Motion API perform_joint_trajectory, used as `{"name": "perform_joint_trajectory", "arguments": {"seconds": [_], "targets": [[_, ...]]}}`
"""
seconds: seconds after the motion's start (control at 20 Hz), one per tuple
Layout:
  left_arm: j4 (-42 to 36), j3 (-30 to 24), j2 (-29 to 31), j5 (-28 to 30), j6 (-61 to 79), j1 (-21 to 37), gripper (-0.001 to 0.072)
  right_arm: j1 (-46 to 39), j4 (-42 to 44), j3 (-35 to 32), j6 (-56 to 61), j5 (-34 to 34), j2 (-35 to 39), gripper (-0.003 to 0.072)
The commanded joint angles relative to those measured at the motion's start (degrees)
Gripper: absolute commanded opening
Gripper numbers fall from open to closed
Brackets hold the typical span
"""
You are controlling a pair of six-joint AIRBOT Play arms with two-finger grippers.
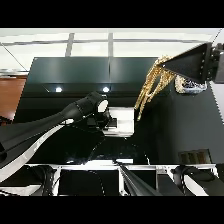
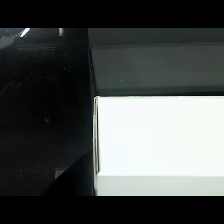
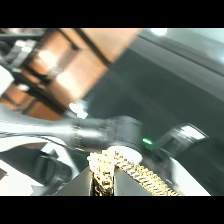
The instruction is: Fold the box and place the chain.
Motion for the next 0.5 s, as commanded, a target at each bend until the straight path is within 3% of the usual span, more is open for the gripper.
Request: {"name": "perform_joint_trajectory", "arguments": {"seconds": [0.0, 0.45], "targets": [[0.02, 0.04, -0.02, -0.02, 0.00, 0.04, 0.0028, 0.02, 7.45, -0.02, -1.53, -1.03, 0.04, 0.0005], [0.02, 0.04, -0.02, 0.00, 0.00, 0.04, 0.0028, 0.04, 16.46, -0.02, -4.11, -2.71, 0.04, 0.0005]]}}
